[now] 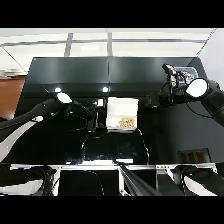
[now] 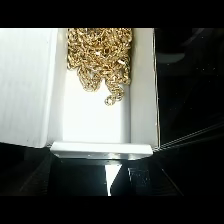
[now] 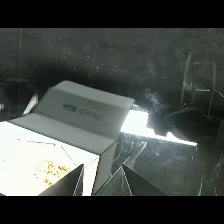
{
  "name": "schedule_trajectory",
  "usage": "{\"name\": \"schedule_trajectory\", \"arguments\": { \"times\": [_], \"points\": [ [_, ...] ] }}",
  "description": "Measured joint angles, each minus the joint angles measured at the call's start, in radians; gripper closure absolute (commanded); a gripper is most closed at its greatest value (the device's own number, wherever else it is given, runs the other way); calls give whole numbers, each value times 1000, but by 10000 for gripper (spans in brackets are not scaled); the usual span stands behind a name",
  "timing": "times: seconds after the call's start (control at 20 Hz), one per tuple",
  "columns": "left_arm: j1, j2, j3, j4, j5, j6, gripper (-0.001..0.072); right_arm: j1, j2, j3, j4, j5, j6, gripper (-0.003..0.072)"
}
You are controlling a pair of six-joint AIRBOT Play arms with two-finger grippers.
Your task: Fold the box and place the chain.
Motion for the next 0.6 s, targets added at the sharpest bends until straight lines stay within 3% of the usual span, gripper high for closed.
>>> {"name": "schedule_trajectory", "arguments": {
  "times": [0.6],
  "points": [
    [-47,-2,0,-37,22,-3,18,0,0,0,0,0,0,401]
  ]
}}
